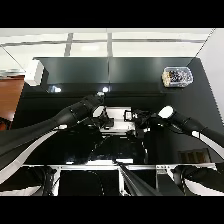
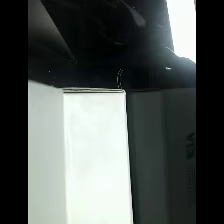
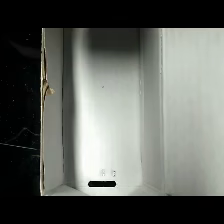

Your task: Fold the box and place the chain.

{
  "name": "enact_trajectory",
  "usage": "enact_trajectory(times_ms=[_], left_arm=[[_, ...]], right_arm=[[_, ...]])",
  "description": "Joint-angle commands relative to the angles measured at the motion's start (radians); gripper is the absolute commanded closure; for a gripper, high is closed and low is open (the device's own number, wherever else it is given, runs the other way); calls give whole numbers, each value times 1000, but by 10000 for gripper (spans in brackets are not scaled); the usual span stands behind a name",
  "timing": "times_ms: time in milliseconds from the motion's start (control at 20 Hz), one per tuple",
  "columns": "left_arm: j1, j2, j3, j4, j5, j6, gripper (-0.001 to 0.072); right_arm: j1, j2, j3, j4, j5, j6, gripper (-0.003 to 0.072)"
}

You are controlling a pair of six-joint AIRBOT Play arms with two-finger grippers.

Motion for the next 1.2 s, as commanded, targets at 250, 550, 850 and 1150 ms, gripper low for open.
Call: enact_trajectory(times_ms=[250, 550, 850, 1150], left_arm=[[0, -18, 1, -7, 8, 1, 350], [1, -18, 13, -7, 1, 6, 350], [3, -19, 25, -8, 0, 6, 686], [3, -19, 25, -12, -1, 6, 686]], right_arm=[[0, 0, 0, 0, 1, 1, 498], [0, 0, 0, 1, 1, 0, 498], [0, 0, 0, 1, 1, 0, 498], [0, 0, 0, 1, 1, 0, 498]])
